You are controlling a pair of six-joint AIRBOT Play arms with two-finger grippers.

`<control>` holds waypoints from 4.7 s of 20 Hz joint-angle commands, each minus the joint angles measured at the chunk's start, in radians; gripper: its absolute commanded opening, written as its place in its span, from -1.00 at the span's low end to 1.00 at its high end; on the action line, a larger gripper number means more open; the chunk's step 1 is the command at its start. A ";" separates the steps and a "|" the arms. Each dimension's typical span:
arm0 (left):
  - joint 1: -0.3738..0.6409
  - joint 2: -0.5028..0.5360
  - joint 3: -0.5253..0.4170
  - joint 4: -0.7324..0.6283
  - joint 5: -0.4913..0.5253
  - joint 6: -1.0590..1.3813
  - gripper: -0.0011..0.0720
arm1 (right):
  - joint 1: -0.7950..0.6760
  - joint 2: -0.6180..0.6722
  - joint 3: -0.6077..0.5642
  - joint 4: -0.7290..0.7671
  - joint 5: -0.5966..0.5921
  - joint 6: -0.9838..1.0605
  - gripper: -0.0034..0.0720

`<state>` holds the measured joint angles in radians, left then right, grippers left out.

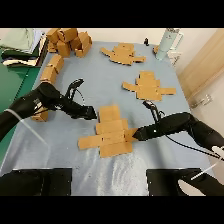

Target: Fold the box.

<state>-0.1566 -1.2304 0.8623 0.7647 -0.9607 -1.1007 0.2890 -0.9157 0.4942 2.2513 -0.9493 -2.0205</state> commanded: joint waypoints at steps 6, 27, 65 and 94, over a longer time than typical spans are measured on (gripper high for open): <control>0.013 -0.334 0.148 -0.235 -0.136 0.217 0.98 | 0.168 0.032 -0.014 -0.007 0.109 0.050 -0.90; 0.071 -0.378 0.159 -0.360 -0.458 0.406 -0.11 | 0.167 0.030 -0.014 -0.037 0.099 0.057 -0.90; -0.260 -0.106 0.097 -0.303 0.058 0.946 -0.94 | -0.121 0.029 0.216 -0.451 0.087 0.487 -0.33; -0.353 -0.002 -0.142 -0.286 0.199 1.111 -0.93 | -0.092 0.011 0.212 -0.403 0.045 0.397 -0.90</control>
<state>-0.5110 -1.2339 0.7200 0.4786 -0.7612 0.0139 0.1780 -0.9127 0.7052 1.8858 -0.8490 -1.5776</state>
